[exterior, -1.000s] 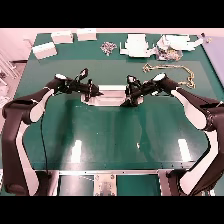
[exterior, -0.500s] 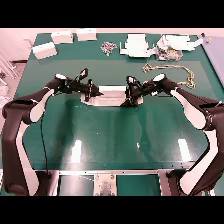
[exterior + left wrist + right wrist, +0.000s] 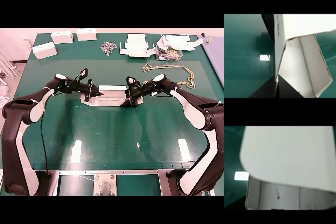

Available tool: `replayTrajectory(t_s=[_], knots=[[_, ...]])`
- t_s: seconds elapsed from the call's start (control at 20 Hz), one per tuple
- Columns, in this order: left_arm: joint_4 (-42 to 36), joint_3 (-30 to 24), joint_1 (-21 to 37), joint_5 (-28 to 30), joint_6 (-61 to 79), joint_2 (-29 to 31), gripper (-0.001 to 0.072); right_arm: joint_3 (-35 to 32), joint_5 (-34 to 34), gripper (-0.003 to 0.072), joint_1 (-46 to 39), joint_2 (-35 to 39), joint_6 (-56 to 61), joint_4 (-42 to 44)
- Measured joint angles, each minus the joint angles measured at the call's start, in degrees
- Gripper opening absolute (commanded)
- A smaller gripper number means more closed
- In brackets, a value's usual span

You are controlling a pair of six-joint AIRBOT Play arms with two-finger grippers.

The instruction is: Fold the box and place the chain.

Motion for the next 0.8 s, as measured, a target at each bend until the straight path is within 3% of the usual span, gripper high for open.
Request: replayTrajectory(t_s=[0.25, 0.35, 0.8], knots=[[0.00, 0.00, 0.00, -0.02, 0.00, 0.00, 0.0019, 0.00, -0.66, 0.0559, 0.00, -0.02, -0.94, -0.20], [0.00, 0.00, 0.00, -0.02, 0.00, 0.00, 0.0019, 0.00, -0.76, 0.0492, 0.00, -0.02, -1.07, -0.26], [0.00, 0.00, 0.00, -0.02, 0.00, 0.00, 0.0019, 0.00, -0.92, 0.0507, 0.00, -0.02, -1.25, -0.37]])
